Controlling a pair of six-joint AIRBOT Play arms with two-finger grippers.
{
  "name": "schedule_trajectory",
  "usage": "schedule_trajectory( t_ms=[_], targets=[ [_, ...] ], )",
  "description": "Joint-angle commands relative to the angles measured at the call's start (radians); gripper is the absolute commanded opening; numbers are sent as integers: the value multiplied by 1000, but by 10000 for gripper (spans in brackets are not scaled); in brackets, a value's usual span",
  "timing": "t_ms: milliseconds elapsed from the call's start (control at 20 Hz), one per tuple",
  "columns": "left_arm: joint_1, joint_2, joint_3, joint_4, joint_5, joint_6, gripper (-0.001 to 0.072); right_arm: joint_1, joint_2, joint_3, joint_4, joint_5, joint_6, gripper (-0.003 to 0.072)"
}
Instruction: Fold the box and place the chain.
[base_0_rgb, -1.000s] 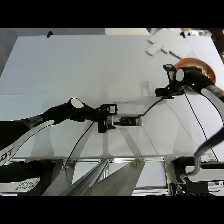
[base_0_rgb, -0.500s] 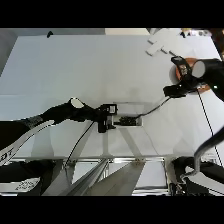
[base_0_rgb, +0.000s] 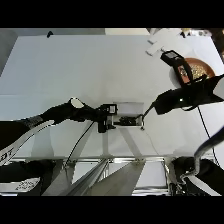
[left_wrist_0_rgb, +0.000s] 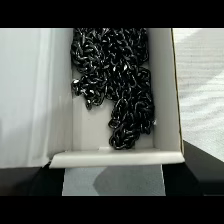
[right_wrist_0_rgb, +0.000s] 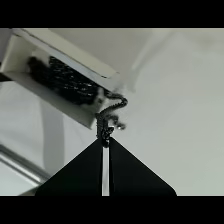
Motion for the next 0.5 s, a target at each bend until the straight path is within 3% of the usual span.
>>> schedule_trajectory(
  t_ms=[0,300,450],
  targets=[
    [0,1,0,0,0,0,9,118,26,-2,81,-97,7,18],
    [0,1,0,0,0,0,9,206,21,-3,98,-260,6,18],
    [0,1,0,0,0,0,9,206,6,-68,101,-298,6,18]
  ],
)
